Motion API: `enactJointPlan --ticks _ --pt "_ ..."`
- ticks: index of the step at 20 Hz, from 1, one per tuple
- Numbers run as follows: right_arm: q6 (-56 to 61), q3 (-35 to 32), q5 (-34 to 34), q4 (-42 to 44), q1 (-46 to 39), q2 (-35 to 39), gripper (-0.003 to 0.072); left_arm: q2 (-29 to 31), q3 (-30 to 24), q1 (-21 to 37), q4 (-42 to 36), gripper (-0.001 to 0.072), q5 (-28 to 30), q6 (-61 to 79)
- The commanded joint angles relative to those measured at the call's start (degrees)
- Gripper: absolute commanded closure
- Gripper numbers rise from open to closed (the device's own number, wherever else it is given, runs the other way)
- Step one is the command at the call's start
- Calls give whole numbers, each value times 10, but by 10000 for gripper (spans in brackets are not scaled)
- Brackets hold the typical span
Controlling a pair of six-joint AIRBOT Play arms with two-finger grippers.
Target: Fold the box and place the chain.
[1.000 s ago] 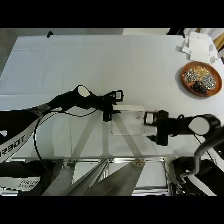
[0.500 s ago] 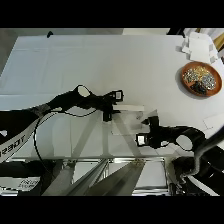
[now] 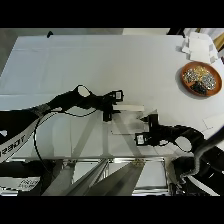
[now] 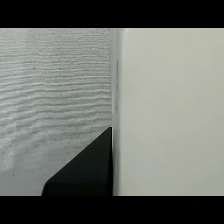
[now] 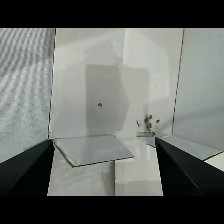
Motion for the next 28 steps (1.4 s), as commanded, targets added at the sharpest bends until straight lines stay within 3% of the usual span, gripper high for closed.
enactJointPlan --ticks 1,5,14,18,28 --pt "0 9 7 35 -3 0 2 0 0 0 0 699 0 0" --pt "0 51 69 62 -67 0 1 0 0 0 0 699 0 0" --pt "-12 55 68 134 -121 0 1 0 0 0 0 699 0 0" --pt "-93 55 71 223 -143 -11 0 0 0 0 0 699 0 0" --pt "-219 82 134 298 -215 -99 1 0 0 0 0 699 0 0"
